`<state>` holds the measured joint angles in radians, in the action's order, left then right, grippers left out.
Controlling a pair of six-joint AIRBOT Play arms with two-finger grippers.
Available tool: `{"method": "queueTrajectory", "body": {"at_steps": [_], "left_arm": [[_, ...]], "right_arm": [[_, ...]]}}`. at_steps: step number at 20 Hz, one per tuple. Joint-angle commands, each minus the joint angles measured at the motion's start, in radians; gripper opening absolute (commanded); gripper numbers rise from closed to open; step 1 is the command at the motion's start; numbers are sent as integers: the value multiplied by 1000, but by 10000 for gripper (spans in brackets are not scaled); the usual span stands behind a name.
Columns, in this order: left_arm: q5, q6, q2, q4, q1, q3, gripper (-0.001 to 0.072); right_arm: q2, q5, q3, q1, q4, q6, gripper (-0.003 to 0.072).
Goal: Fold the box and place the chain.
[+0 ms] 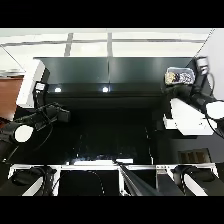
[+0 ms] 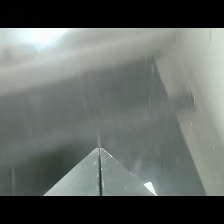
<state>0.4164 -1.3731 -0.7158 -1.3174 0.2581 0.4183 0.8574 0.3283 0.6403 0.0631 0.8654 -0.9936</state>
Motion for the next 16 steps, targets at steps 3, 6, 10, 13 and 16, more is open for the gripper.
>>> {"method": "queueTrajectory", "body": {"at_steps": [3, 6, 10, 13, 16], "left_arm": [[-381, -10, -64, 16, 1, 0, 50], [-403, -27, -134, 87, 1, 24, 709], [-128, -23, -232, 87, 0, 130, 709], [-56, -74, -269, 88, -20, 204, 709], [-13, -187, -269, 87, -73, 230, 709]], "right_arm": [[1, -454, 0, 2, -461, 3, 18], [7, -399, 0, -23, -410, 30, 718], [130, 160, 84, -224, -178, -100, 720], [307, 415, 274, -433, 224, -301, 719], [373, 471, 394, -625, 541, -331, 718]]}}
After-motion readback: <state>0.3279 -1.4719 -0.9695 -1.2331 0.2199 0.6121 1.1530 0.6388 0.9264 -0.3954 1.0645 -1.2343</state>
